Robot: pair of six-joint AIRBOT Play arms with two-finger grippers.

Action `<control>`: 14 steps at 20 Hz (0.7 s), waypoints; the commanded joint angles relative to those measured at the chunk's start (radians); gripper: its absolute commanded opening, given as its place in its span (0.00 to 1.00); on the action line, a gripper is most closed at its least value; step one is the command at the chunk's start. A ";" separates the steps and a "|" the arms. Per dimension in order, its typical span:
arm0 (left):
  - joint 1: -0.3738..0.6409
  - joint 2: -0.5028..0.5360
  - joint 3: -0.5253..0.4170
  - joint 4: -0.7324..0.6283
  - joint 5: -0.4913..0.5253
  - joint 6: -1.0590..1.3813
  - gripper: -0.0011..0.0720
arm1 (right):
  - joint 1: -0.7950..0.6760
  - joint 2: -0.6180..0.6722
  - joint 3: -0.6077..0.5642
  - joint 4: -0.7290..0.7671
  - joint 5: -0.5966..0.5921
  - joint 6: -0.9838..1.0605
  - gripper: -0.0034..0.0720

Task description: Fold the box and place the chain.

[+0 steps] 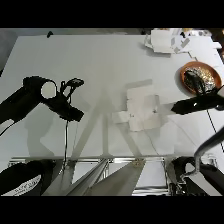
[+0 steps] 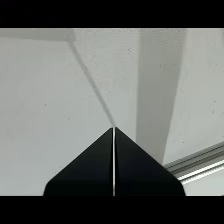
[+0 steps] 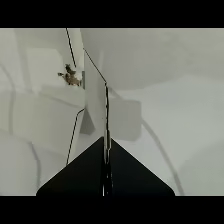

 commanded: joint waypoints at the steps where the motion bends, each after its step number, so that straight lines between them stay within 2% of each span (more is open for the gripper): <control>1: 0.000 0.001 0.000 -0.021 0.056 0.000 0.03 | 0.183 0.190 -0.178 0.048 -0.157 0.114 0.07; 4: -0.001 0.000 -0.002 -0.048 0.118 0.013 0.03 | 0.291 0.241 -0.227 0.038 -0.206 0.188 0.07; 5: -0.001 -0.001 -0.002 -0.067 0.144 0.080 0.10 | 0.314 0.241 -0.227 0.038 -0.208 0.187 0.07; 7: 0.002 -0.001 -0.002 -0.195 0.197 0.281 0.73 | 0.348 0.241 -0.227 0.038 -0.215 0.188 0.07; 9: 0.002 -0.014 -0.002 -0.429 0.233 0.523 0.77 | 0.362 0.241 -0.227 0.039 -0.215 0.189 0.07; 12: 0.002 -0.103 -0.002 -0.805 0.261 0.829 0.79 | 0.363 0.241 -0.227 0.038 -0.216 0.205 0.07; 14: 0.002 -0.194 -0.002 -0.922 0.278 0.921 0.81 | 0.363 0.241 -0.227 0.038 -0.215 0.205 0.07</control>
